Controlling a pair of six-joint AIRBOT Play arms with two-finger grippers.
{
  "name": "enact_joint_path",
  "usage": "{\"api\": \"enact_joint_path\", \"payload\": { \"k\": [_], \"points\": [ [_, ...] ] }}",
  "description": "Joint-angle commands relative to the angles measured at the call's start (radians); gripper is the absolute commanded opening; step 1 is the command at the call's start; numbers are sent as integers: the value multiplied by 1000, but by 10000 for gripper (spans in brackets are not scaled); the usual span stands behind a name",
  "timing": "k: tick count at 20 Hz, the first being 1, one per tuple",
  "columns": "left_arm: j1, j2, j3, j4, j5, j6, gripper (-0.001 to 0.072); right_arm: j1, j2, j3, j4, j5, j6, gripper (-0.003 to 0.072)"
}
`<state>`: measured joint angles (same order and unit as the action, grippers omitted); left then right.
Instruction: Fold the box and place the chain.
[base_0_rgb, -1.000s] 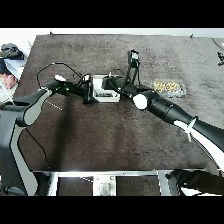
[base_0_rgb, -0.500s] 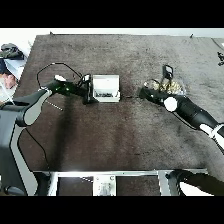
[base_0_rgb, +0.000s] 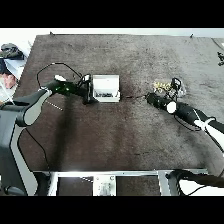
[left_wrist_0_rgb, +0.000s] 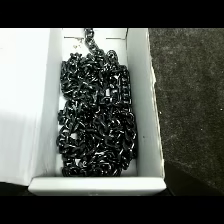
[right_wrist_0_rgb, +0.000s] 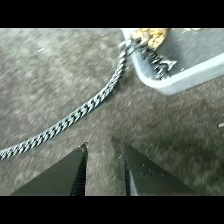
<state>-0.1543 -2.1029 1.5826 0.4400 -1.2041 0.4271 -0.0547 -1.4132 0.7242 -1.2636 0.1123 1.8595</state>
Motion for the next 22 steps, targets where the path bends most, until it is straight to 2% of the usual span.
{"api": "enact_joint_path", "payload": {
  "k": [1,6,9,10,11,12,13,14,16,22],
  "points": [
    [0,1,0,0,0,0,414,-7,-61,31,16,-37,4,288],
    [0,1,0,0,0,0,414,-7,-83,86,24,-76,5,266],
    [0,1,0,0,0,0,414,-7,-156,114,116,-75,5,262],
    [0,1,0,0,0,0,414,-6,-164,119,131,-76,3,146],
    [0,1,0,0,0,0,414,-5,-165,125,131,-79,4,108],
    [0,1,0,0,0,0,414,-5,-164,130,131,-79,4,102],
    [0,1,0,0,0,0,414,-2,-164,140,131,-78,3,59],
    [0,1,0,0,0,0,414,8,-153,146,131,-79,3,-17],
    [0,1,0,0,0,0,414,47,-92,146,114,-79,-8,-17],
    [0,1,0,0,0,0,414,254,207,146,44,-100,-8,-17]
  ]
}}
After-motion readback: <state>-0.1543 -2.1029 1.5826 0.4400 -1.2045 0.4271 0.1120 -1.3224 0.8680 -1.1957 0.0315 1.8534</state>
